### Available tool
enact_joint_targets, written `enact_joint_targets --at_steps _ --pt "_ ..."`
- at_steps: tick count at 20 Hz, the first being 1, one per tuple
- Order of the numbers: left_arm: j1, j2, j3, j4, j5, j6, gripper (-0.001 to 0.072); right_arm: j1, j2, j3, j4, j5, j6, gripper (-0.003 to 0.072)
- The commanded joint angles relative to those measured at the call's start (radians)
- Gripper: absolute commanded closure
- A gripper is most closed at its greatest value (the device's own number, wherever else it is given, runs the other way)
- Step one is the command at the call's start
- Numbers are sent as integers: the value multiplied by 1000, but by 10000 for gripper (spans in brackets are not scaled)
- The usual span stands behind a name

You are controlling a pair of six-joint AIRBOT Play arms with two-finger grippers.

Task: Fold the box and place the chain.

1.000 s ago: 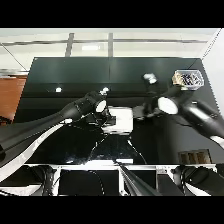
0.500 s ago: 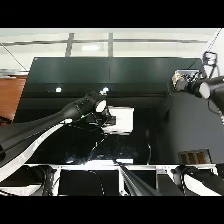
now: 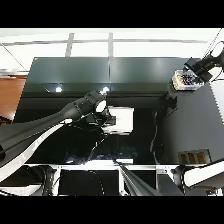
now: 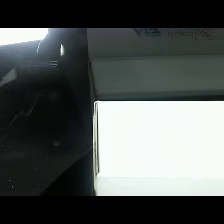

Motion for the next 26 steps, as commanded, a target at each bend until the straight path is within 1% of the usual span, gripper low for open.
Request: enact_joint_targets --at_steps 1,3,8,13,14,15,17,18,19,20,22,26 --pt "0 0 0 0 -1 0 681 -18 -116 108 108 64 70 89" --pt "0 0 0 0 0 0 681 -24 -139 108 147 47 81 89" --pt "0 0 0 0 0 0 681 -29 -164 108 142 20 93 90" --pt "0 0 0 0 0 0 681 -28 -190 108 144 21 90 90" --pt "0 0 0 0 0 0 681 -28 -192 108 143 19 84 112" --pt "0 0 0 0 0 0 681 -29 -192 108 142 16 73 208" --pt "0 0 0 0 0 0 681 -28 -193 108 145 26 30 216" --pt "0 0 0 0 0 0 681 -29 -193 108 145 43 13 264" --pt "0 0 0 0 1 0 681 -29 -192 108 145 59 -25 515" --pt "1 0 0 0 1 0 681 -29 -186 108 146 68 -66 669" --pt "0 0 0 0 0 0 681 -29 -153 111 144 74 -154 670" --pt "0 0 0 0 0 0 681 -31 -16 140 144 82 -332 671"
